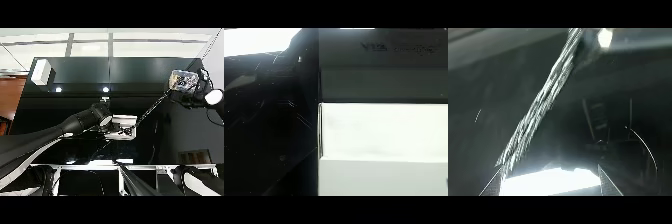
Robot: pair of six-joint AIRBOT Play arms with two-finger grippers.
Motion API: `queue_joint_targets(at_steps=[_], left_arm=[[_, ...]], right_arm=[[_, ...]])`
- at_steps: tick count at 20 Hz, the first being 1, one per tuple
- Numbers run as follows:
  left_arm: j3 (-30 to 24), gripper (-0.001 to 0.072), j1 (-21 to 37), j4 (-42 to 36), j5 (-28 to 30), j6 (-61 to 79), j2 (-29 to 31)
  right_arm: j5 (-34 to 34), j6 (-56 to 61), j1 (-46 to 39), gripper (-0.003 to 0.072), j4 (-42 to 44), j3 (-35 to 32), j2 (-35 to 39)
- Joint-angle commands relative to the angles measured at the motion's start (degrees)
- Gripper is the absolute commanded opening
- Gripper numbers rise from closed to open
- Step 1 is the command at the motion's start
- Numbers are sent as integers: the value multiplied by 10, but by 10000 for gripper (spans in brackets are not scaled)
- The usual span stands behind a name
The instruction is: Fold the box and place the chain.
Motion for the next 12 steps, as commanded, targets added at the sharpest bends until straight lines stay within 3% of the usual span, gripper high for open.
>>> queue_joint_targets(at_steps=[1, 5, 8, 10, 12], left_arm=[[0, 28, 0, 0, 0, 0, 0], [0, 28, 0, 0, 0, 0, 0], [0, 28, 0, 0, 0, 0, 0], [0, 28, 0, 0, 0, 0, 0], [0, 28, 0, 0, 0, 0, 0]], right_arm=[[-31, 70, -6, 701, -15, 92, -124], [39, 91, -6, 699, -14, 200, -237], [33, 93, -6, 539, 4, 222, -266], [21, 93, -6, 532, 8, 222, -266], [28, 93, -6, 214, 6, 223, -266]])
